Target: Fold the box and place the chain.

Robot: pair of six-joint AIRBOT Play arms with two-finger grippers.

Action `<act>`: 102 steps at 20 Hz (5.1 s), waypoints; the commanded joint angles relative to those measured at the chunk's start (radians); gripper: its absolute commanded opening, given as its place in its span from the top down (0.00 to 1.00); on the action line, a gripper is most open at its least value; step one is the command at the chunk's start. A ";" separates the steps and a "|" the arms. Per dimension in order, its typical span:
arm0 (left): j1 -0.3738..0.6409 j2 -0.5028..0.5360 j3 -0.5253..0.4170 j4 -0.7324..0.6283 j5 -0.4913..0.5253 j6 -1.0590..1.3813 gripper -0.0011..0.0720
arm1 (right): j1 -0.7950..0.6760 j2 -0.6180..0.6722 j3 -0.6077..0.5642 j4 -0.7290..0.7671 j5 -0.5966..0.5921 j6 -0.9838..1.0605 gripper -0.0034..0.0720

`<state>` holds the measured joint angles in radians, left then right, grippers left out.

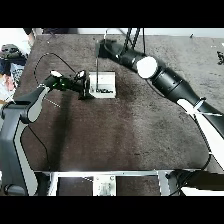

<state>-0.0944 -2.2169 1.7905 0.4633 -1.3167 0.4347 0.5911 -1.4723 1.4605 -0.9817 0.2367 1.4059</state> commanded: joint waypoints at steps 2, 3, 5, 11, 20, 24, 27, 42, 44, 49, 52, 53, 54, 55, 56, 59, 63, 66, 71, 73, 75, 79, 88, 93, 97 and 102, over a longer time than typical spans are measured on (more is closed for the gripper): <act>0.000 0.000 0.000 0.000 0.000 0.000 0.48 | -0.004 -0.020 -0.156 -0.010 -0.038 0.000 0.94; 0.000 0.000 0.000 0.000 0.000 0.000 0.48 | -0.007 -0.040 -0.172 -0.010 -0.035 0.000 0.94; 0.000 0.000 0.000 0.000 0.000 0.000 0.48 | -0.018 -0.097 -0.179 -0.010 -0.041 0.000 0.91; 0.000 0.000 0.000 0.000 0.000 0.000 0.48 | -0.093 -0.126 -0.156 -0.010 0.068 -0.048 0.65; 0.000 0.000 0.000 0.000 0.000 0.000 0.48 | -0.391 -0.279 0.201 0.304 0.554 -0.583 0.75; 0.000 0.000 0.000 0.000 0.000 0.000 0.48 | -0.472 -0.466 0.353 0.562 0.733 -0.792 0.75; 0.000 0.000 0.000 0.000 0.000 0.000 0.48 | -0.478 -0.582 0.443 0.669 0.827 -0.925 0.75; 0.000 0.000 0.000 0.000 0.000 0.000 0.48 | -0.405 -0.591 0.468 0.492 1.057 -1.182 0.71; 0.000 0.000 0.000 0.000 0.000 0.000 0.48 | -0.383 -0.576 0.468 0.449 1.034 -1.222 0.71; 0.000 0.000 0.000 0.000 0.000 0.000 0.48 | -0.327 -0.574 0.468 0.346 1.000 -1.299 0.71; 0.000 0.000 0.000 0.000 0.000 0.000 0.48 | -0.309 -0.574 0.468 0.345 0.986 -1.313 0.49; 0.000 0.000 0.000 0.000 0.000 0.000 0.48 | -0.307 -0.574 0.468 0.346 0.986 -1.322 0.49; 0.000 0.000 0.000 0.000 0.000 0.000 0.48 | -0.306 -0.574 0.468 0.347 0.977 -1.320 0.54; 0.000 0.000 0.000 0.000 0.000 0.000 0.48 | -0.305 -0.574 0.468 0.349 0.974 -1.321 0.54; 0.000 0.000 0.000 0.000 0.000 0.000 0.48 | -0.303 -0.574 0.468 0.353 0.976 -1.320 0.54; 0.000 0.000 0.000 0.000 0.000 0.000 0.48 | -0.286 -0.574 0.467 0.356 0.978 -1.321 0.54; 0.000 0.000 0.000 0.000 0.000 0.000 0.48 | -0.272 -0.575 0.467 0.341 0.911 -1.321 0.54; 0.000 0.000 0.000 0.000 0.000 0.000 0.48 | -0.272 -0.575 0.467 0.341 0.903 -1.328 0.54; 0.000 0.000 0.000 0.000 0.000 0.000 0.48 | -0.272 -0.575 0.467 0.341 0.972 -1.327 0.53; 0.000 0.000 0.000 0.000 0.000 0.000 0.48 | -0.272 -0.575 0.467 0.338 1.026 -1.303 0.54; 0.000 0.000 0.000 0.000 0.000 0.000 0.48 | -0.272 -0.575 0.464 0.338 1.030 -1.282 0.54; 0.000 0.000 0.000 0.000 0.000 0.000 0.48 | -0.272 -0.589 0.464 0.338 0.948 -1.283 0.43; 0.000 0.000 0.000 0.000 0.000 0.000 0.48 | -0.266 -0.607 0.465 0.338 0.837 -1.283 0.37; 0.000 0.000 0.000 0.000 0.000 0.000 0.48 | -0.266 -0.589 0.466 0.338 0.825 -1.283 0.38; 0.000 0.000 0.000 0.000 0.000 0.000 0.48 | -0.266 -0.589 0.465 0.329 0.852 -1.283 0.54; 0.000 0.000 0.000 0.000 0.000 0.000 0.48 | -0.266 -0.589 0.465 0.282 0.910 -1.278 0.74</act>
<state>-0.0944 -2.2169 1.7905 0.4618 -1.3151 0.4347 0.3256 -2.0621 1.9251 -0.6743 1.1137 0.1230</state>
